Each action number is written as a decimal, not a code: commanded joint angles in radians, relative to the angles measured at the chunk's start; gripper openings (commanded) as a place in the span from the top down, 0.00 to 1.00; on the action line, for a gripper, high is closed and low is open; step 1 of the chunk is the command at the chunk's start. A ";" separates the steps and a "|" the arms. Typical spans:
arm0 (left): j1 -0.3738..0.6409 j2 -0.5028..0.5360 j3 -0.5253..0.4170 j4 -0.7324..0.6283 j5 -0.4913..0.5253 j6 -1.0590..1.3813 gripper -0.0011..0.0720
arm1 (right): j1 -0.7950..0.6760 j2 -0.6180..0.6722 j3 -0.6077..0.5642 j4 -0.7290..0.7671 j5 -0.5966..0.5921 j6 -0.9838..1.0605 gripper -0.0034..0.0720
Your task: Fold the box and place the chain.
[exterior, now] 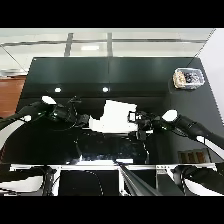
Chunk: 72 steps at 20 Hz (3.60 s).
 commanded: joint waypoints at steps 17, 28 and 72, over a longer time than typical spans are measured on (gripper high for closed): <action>-0.035 0.002 0.006 -0.037 -0.026 0.037 0.76 | 0.001 0.000 0.000 0.000 0.000 0.000 0.87; 0.041 0.006 0.072 -0.045 -0.119 0.011 0.02 | 0.001 0.000 0.000 0.000 0.000 0.000 0.87; -0.398 0.098 0.337 0.522 0.088 -0.731 0.19 | 0.001 0.000 0.000 0.000 0.000 0.000 0.88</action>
